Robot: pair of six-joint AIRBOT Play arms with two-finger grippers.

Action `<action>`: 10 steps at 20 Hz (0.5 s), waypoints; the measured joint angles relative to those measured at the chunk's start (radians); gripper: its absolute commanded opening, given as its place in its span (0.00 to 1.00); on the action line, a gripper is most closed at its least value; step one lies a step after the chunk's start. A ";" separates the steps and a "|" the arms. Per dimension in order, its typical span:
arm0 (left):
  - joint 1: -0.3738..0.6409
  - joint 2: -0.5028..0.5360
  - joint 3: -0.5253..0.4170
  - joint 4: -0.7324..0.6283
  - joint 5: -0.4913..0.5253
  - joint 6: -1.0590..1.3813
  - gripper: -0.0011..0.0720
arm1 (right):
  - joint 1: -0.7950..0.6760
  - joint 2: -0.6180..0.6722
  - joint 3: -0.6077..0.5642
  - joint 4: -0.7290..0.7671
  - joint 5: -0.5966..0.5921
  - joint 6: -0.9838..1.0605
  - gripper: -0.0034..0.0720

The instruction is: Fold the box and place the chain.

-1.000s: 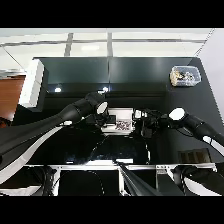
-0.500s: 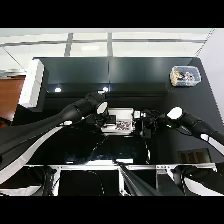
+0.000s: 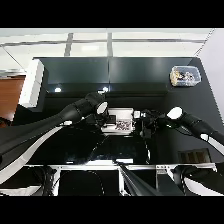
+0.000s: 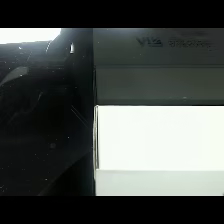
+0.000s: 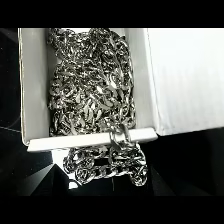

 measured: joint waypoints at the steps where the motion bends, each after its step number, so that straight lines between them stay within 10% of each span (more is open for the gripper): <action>1: 0.000 0.000 0.000 0.000 0.000 0.000 0.06 | 0.000 0.000 0.000 0.000 -0.001 0.000 0.98; 3: 0.000 0.000 0.000 0.000 0.000 0.000 0.06 | 0.000 0.000 0.000 -0.001 -0.001 0.003 0.98; 5: 0.000 0.000 0.000 0.000 0.000 0.000 0.06 | 0.000 0.000 0.000 -0.004 0.001 0.003 0.66; 8: 0.000 0.000 0.000 0.000 0.000 0.000 0.06 | 0.000 0.000 0.000 -0.006 -0.001 0.018 0.58; 9: 0.000 0.000 0.000 0.000 0.000 0.000 0.06 | 0.000 0.000 0.000 -0.007 -0.003 0.027 0.23; 10: 0.000 0.000 0.000 0.000 0.000 0.000 0.06 | 0.000 0.000 0.000 -0.006 -0.006 0.038 0.12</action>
